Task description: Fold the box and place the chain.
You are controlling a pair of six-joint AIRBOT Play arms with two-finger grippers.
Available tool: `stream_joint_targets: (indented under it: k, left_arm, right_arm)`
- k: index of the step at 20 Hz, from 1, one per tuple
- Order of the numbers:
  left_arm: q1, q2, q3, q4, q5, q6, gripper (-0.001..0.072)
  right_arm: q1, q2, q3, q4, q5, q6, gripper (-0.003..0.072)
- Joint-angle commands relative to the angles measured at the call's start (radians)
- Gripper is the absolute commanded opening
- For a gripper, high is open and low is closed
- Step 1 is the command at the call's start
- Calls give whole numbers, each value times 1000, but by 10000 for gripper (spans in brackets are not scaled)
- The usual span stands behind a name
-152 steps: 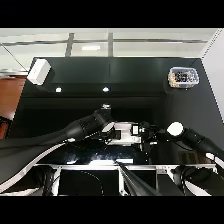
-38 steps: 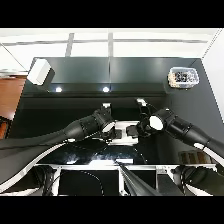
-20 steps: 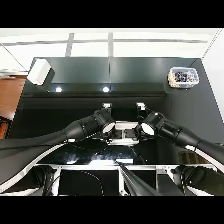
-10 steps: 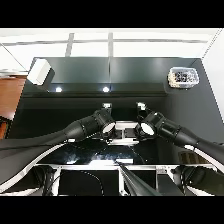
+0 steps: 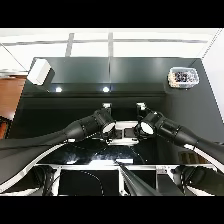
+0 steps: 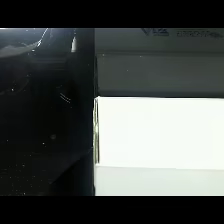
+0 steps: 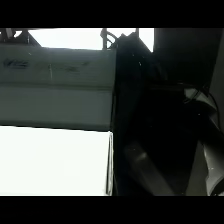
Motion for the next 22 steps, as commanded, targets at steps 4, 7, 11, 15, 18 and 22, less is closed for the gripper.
stream_joint_targets:
  k: [4,7,11,15,18,22]
  left_arm:
    - [0,0,0,0,2,0,33]
    - [0,0,0,0,2,0,33]
    - [0,0,0,0,1,0,33]
    - [0,0,0,0,1,0,33]
    - [0,0,0,0,1,0,33]
    - [0,0,0,0,1,0,33]
  right_arm:
    - [0,1,5,1,-4,-8,51]
    - [0,1,5,1,-4,-15,157]
    - [-2,21,6,-3,24,-63,549]
    - [-12,159,6,-1,76,-135,549]
    - [-76,344,6,-3,143,-193,551]
    - [-302,554,5,-118,257,-313,551]
